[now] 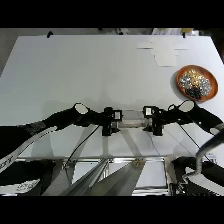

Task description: Fold the box and place the chain.

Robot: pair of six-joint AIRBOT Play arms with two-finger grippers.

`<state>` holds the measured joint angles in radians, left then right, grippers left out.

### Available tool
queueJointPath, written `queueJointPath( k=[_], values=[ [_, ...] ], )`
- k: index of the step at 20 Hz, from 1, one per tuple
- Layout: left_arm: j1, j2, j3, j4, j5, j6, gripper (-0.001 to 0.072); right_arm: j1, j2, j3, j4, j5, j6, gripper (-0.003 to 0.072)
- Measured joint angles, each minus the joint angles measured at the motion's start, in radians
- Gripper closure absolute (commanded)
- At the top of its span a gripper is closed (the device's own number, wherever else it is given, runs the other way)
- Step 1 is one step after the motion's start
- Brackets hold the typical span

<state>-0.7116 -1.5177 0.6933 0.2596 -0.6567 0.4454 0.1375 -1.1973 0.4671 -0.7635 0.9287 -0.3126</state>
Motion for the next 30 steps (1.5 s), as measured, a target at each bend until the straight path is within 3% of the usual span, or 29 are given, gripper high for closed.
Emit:
queueJointPath(
  k=[12, 15, 16, 22, 24, 30],
  values=[
    [0.0, 0.0, 0.0, 0.002, -0.002, 0.0, 0.0435, 0.0, 0.0, 0.0, -0.003, -0.008, -0.002, 0.0378],
    [0.0, 0.0, 0.0, 0.002, -0.002, 0.0, 0.0435, 0.0, 0.0, 0.0, -0.01, -0.011, -0.003, 0.0092],
    [0.0, -0.001, 0.0, 0.001, -0.002, 0.0, 0.0435, 0.0, 0.0, -0.001, -0.019, -0.015, -0.005, 0.0056],
    [-0.001, -0.001, 0.0, 0.002, -0.002, 0.0, 0.0435, -0.001, 0.034, 0.0, -0.07, -0.014, 0.033, 0.0075],
    [-0.001, -0.001, 0.0, 0.002, -0.003, 0.0, 0.0435, -0.002, 0.053, 0.0, -0.119, -0.007, 0.08, 0.0156],
    [-0.001, -0.002, 0.0, 0.002, -0.006, 0.0, 0.0435, -0.003, 0.16, 0.002, -0.272, 0.022, 0.198, 0.0163]
  ],
)
